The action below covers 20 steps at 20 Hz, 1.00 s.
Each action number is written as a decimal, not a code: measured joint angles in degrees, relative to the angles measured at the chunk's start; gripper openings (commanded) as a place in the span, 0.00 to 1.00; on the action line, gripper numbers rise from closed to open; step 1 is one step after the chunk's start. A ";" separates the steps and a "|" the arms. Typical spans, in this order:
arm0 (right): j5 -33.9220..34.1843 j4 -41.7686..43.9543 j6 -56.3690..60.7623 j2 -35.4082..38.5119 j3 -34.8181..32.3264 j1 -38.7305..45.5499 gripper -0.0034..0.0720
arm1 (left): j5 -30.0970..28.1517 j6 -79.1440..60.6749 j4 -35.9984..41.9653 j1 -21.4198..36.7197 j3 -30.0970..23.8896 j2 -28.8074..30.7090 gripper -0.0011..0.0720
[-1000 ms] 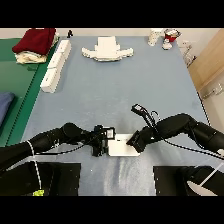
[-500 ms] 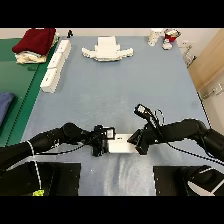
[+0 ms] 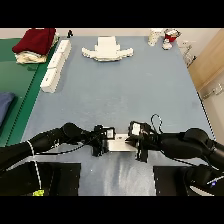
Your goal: Fold the box.
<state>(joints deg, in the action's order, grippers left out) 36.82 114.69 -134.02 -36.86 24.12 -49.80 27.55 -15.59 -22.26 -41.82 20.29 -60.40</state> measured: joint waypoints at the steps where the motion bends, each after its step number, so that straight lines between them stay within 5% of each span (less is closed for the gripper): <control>1: -1.95 -1.66 -0.04 -0.07 -0.61 -1.84 0.61 | 0.00 0.00 0.00 0.00 0.00 0.00 0.52; 3: -4.48 -3.80 -0.70 -0.44 -1.40 -4.28 0.62 | 0.00 0.00 0.00 0.00 0.00 0.00 0.52; 5: -5.99 -5.31 -2.36 -1.31 -1.84 -5.62 0.80 | 0.00 0.00 0.00 0.00 0.00 0.00 0.52; 10: -8.39 -8.02 -6.14 -4.74 -2.23 -6.78 0.80 | 0.00 0.00 -0.02 0.02 0.00 0.00 0.52; 17: -9.86 -9.99 -7.50 -6.51 -2.25 -7.10 0.59 | -0.02 0.11 0.00 0.00 0.00 0.00 0.52; 20: -10.21 -11.08 -7.56 -6.64 -2.27 -7.13 0.58 | -0.17 0.11 0.04 0.02 0.00 0.00 0.52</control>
<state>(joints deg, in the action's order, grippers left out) 26.61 103.61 -141.58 -43.51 21.85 -56.93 27.38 -15.49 -22.22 -41.80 20.29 -60.40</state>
